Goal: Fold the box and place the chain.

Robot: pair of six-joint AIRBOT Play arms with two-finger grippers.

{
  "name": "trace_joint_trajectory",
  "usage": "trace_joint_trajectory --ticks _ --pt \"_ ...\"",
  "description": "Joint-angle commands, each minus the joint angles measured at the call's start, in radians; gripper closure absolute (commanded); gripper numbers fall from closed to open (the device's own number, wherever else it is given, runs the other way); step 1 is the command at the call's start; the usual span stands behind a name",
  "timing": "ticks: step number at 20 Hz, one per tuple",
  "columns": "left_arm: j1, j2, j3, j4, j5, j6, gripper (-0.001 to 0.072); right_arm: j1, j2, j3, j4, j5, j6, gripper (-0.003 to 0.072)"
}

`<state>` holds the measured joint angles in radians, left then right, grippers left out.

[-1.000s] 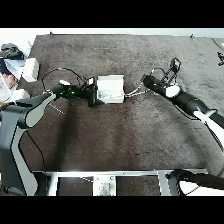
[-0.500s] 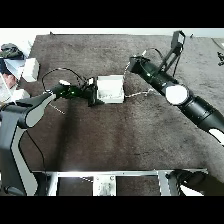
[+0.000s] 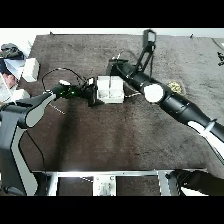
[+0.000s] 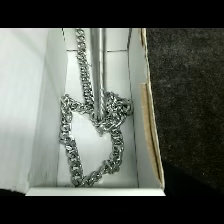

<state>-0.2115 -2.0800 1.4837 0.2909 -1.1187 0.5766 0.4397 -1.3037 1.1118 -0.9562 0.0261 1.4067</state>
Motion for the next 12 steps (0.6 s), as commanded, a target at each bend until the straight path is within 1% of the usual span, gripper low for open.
trace_joint_trajectory --ticks 1,2,3,4,5,7,9,12 --pt "0.0 -0.001 0.0 0.0 0.0 0.0 0.0424 0.005 -0.069 0.005 -0.006 0.096 0.001 0.0706" --pt "0.0 -0.001 0.0 0.0 0.0 0.0 0.0424 0.0 -0.087 0.005 -0.013 0.118 0.001 0.0705" --pt "0.0 -0.001 0.0 0.0 0.0 0.0 0.0424 -0.006 -0.104 0.005 -0.017 0.132 0.001 0.0672" --pt "0.0 -0.001 0.0 0.0 0.0 0.0 0.0424 -0.017 -0.119 0.004 -0.023 0.14 0.001 0.0447" --pt "0.0 -0.001 0.0 0.0 0.0 0.0 0.0424 -0.032 -0.123 0.003 -0.038 0.158 0.001 0.0342" --pt "0.0 -0.001 0.0 0.0 0.0 0.0 0.0424 -0.08 -0.115 0.002 -0.06 0.236 0.001 0.0345" --pt "0.0 -0.001 0.0 0.0 0.0 0.0 0.0424 -0.147 -0.082 -0.028 -0.09 0.317 0.001 0.0345" --pt "0.0 -0.001 0.0 0.0 0.0 0.0 0.0424 -0.278 0.002 -0.167 -0.114 0.326 0.034 0.0345"
